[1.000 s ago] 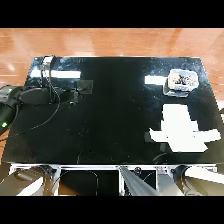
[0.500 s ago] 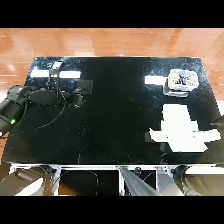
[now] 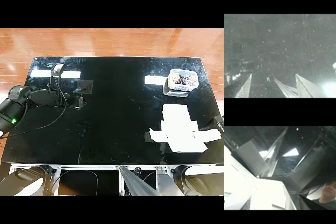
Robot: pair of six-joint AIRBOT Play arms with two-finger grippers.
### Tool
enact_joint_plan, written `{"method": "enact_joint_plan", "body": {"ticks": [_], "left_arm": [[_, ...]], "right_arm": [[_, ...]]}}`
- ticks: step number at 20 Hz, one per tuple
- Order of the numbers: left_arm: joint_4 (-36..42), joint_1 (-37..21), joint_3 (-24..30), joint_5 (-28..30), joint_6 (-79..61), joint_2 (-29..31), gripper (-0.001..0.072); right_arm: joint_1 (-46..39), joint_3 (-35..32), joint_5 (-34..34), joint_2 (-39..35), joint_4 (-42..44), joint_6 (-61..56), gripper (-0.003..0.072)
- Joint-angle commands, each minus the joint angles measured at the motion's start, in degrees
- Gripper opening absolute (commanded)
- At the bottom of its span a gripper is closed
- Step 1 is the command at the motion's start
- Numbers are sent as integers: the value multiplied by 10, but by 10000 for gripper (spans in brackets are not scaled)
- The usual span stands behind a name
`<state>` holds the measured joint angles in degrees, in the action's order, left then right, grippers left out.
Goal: Fold the box and place the chain.
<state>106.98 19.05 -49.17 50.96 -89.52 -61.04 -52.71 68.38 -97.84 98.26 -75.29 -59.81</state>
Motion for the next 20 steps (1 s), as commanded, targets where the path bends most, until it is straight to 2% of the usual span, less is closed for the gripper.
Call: {"method": "enact_joint_plan", "body": {"ticks": [1,4,5,6,7,8,12,16,20], "left_arm": [[3,0,0,2,0,0,621],[3,0,0,-2,14,0,621],[2,0,0,-2,14,0,621],[2,0,0,-2,14,0,621],[2,0,0,-2,14,0,621],[2,-1,0,-2,14,0,621],[2,-1,-1,-5,14,0,621],[2,-1,-2,-6,14,0,621],[-5,-1,-1,-21,13,-2,621]], "right_arm": [[14,-7,0,1,-9,-2,720],[42,-10,0,1,-9,-15,720],[57,-10,-6,1,-9,-15,628],[71,-10,-11,0,-9,-15,410],[87,-10,-16,-2,-12,-15,147],[104,-10,-21,-5,-17,-13,18],[157,-10,-23,-26,7,-5,18],[211,-10,-36,-54,158,6,29],[315,-16,-8,-72,210,11,29]]}}
